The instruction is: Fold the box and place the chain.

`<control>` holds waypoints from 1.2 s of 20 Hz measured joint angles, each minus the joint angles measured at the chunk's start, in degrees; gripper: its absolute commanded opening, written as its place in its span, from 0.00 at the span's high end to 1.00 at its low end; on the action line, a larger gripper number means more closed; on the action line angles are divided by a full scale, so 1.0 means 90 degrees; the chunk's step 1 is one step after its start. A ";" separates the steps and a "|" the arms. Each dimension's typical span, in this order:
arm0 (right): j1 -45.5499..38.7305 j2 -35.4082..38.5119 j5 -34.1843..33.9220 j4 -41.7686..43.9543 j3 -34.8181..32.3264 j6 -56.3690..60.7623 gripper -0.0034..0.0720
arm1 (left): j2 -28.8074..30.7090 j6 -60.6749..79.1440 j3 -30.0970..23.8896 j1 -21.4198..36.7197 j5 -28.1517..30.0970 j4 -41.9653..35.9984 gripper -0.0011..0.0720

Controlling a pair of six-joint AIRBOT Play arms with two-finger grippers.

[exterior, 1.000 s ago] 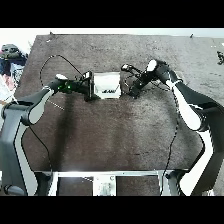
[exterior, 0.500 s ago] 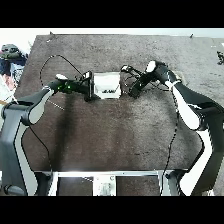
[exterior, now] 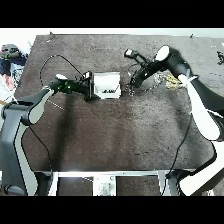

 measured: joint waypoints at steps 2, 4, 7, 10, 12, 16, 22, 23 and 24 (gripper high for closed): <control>0.0002 0.0440 -0.0104 0.0243 0.0002 -0.0010 0.94 | 0.0000 0.0000 0.0000 0.0000 0.0000 0.0002 0.66; 0.0015 0.0833 -0.0308 0.0372 0.0000 -0.0027 0.94 | 0.0000 0.0000 0.0000 0.0000 0.0000 0.0000 0.66; 0.0053 0.1287 -0.0668 0.0471 0.0002 -0.0049 0.94 | 0.0000 -0.0002 0.0000 0.0000 0.0000 0.0002 0.66; 0.0080 0.1486 -0.0872 0.0498 0.0002 -0.0053 0.94 | 0.0000 0.0000 0.0002 0.0000 0.0000 0.0002 0.66; 0.0180 0.1542 -0.0940 0.0515 0.0000 -0.0063 0.94 | 0.0000 0.0000 0.0000 0.0000 0.0000 0.0002 0.66; 0.0498 0.1596 -0.1205 0.0527 0.0000 -0.0172 0.94 | 0.0000 0.0000 0.0000 0.0000 0.0000 0.0000 0.66; 0.0746 0.1523 -0.1530 0.0486 0.0000 -0.0240 0.94 | 0.0000 0.0000 0.0000 0.0000 -0.0002 0.0000 0.66; 0.0763 0.1508 -0.1520 0.0486 0.0000 -0.0248 0.94 | 0.0000 0.0000 0.0000 0.0000 0.0000 0.0000 0.66; 0.0775 0.1498 -0.1520 0.0488 0.0000 -0.0253 0.94 | 0.0000 0.0000 0.0000 0.0000 0.0000 0.0000 0.66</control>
